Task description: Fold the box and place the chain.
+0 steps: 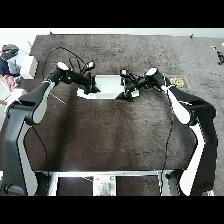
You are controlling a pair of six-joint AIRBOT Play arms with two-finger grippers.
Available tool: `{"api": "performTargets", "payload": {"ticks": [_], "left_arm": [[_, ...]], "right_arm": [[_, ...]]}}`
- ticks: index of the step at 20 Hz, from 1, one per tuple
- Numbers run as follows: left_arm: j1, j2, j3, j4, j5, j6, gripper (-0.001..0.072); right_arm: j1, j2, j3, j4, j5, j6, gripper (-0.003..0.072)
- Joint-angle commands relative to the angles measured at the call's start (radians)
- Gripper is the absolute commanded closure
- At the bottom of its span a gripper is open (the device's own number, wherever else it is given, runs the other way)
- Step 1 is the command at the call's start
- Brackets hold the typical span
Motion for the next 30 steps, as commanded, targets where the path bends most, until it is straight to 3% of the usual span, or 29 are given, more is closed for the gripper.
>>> {"api": "performTargets", "payload": {"ticks": [1,4,10,11,12,13,20,30], "left_arm": [[0.039,0.018,0.032,-0.049,-0.118,-0.034,0.0307],[0.095,0.046,0.063,-0.050,-0.234,-0.064,0.0307],[0.114,0.070,0.051,-0.117,-0.301,-0.126,0.0309],[0.100,0.069,0.044,-0.109,-0.297,-0.126,0.0432],[0.084,0.069,0.036,-0.097,-0.293,-0.119,0.0671],[0.070,0.067,0.033,-0.085,-0.278,-0.113,0.0697],[0.040,0.055,0.033,-0.127,-0.059,-0.114,0.0697],[0.040,0.009,0.034,-0.168,0.037,-0.110,0.0697]], "right_arm": [[0.000,0.000,0.000,-0.002,0.008,-0.001,0.0079],[0.000,0.000,0.000,-0.002,0.008,-0.001,0.0079],[-0.001,0.000,0.000,-0.002,0.008,-0.001,0.0079],[0.000,0.000,0.000,-0.002,0.008,-0.001,0.0079],[0.000,0.000,0.000,-0.002,0.008,-0.001,0.0079],[0.000,0.000,0.000,-0.002,0.008,-0.001,0.0079],[0.000,0.000,0.000,-0.002,0.008,-0.001,0.0079],[0.000,0.000,0.000,-0.002,0.008,-0.001,0.0079]]}}
